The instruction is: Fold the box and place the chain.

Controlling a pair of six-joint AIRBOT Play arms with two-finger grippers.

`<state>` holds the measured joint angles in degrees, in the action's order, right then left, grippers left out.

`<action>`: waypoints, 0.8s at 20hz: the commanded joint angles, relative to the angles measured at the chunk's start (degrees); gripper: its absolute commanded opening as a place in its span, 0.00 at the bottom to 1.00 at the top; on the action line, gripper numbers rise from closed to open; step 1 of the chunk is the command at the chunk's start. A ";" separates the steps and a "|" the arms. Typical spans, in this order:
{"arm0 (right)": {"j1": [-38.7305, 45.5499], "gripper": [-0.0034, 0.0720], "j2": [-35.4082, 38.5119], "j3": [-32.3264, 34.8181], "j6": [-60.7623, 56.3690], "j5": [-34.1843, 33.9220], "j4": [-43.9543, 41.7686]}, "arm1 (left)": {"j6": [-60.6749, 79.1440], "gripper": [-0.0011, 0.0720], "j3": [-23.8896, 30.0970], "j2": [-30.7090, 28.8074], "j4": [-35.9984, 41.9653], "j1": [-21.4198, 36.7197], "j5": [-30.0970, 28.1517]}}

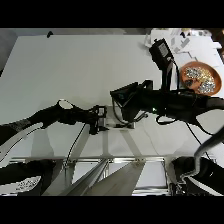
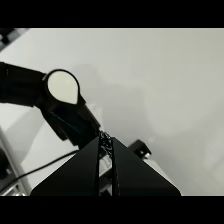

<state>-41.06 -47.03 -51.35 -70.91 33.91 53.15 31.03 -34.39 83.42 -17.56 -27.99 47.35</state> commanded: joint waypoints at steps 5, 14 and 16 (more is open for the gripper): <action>-0.07 0.07 -6.03 -0.04 2.91 15.43 3.41 | 0.00 0.22 -0.04 -0.04 -0.02 0.04 0.02; -0.07 0.07 -15.30 3.10 0.26 16.15 6.84 | 0.02 0.22 -0.04 -0.02 -0.02 0.04 0.00; -0.07 0.07 -18.23 3.87 0.44 15.96 6.84 | 0.02 0.22 -0.04 -0.04 -0.02 0.04 0.00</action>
<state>-41.06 -61.56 -48.73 -70.46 50.46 59.64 31.03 -34.39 83.42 -17.58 -27.99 47.35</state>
